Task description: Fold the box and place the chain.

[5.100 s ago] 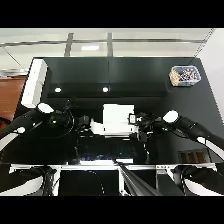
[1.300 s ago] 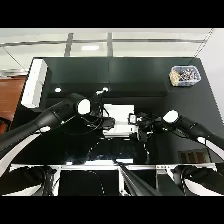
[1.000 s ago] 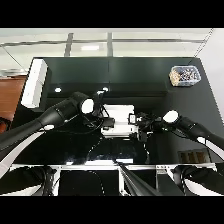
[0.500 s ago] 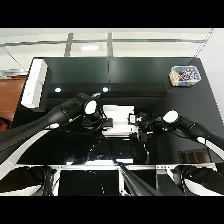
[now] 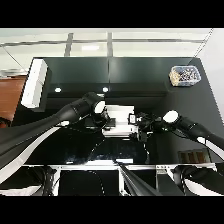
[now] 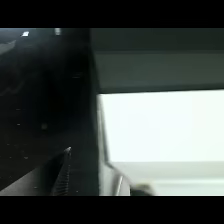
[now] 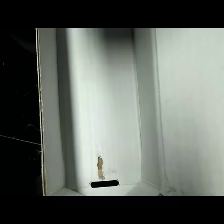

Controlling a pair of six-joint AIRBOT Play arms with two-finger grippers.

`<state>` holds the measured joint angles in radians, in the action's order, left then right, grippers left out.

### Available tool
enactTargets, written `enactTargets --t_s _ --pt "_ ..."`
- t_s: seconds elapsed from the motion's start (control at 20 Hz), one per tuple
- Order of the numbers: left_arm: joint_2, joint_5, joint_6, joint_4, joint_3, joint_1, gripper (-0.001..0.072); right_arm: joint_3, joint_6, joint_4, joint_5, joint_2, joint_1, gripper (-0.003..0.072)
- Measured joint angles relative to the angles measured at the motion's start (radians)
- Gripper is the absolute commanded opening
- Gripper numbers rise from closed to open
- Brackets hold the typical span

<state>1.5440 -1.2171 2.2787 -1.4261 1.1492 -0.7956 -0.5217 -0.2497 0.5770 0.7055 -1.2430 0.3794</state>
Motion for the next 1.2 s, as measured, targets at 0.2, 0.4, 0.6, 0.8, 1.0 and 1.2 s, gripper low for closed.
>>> enactTargets --t_s 0.2,0.4,0.6,0.8,1.0,1.2 --pt "0.008 0.002 0.023 -0.009 0.008 -0.007 0.0406 0.000 0.000 0.000 0.000 0.000 0.000 0.0127" --pt "0.018 0.011 0.031 -0.005 0.011 -0.009 0.0406 0.000 0.000 0.000 0.000 0.000 0.000 0.0128" --pt "0.025 0.010 0.032 -0.002 0.011 -0.009 0.0277 0.000 0.000 0.000 0.000 0.000 0.000 0.0127" --pt "0.028 0.015 0.029 0.003 0.011 -0.010 0.0027 0.000 0.000 0.000 0.000 0.000 0.000 0.0127" --pt "0.028 0.024 0.031 0.016 0.011 -0.010 0.0083 0.000 0.000 0.000 0.000 0.000 0.000 0.0127" --pt "0.029 0.052 0.031 0.035 0.014 -0.010 0.0485 0.000 0.000 0.000 0.000 0.000 0.000 0.0127"
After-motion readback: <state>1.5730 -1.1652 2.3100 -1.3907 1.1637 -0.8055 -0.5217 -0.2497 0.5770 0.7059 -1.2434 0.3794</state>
